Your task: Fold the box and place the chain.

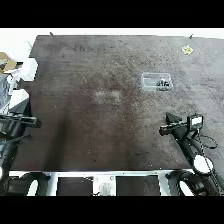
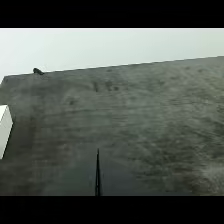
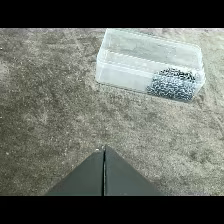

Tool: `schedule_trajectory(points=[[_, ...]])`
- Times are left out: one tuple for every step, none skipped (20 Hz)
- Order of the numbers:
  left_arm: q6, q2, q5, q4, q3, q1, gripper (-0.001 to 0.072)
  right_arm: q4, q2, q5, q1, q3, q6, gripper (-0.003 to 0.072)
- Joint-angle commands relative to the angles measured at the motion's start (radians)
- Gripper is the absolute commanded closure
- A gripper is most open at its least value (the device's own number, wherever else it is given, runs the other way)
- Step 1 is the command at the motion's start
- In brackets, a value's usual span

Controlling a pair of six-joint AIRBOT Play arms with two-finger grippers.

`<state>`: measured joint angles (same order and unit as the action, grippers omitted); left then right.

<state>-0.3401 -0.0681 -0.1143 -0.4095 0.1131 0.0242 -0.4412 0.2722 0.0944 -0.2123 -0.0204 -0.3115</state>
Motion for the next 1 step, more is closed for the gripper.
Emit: schedule_trajectory(points=[[-0.003,0.024,0.023,-0.002,-0.043,0.007,0.07,0.0,0.0,0.0,-0.001,-0.001,0.0,0.0685]])
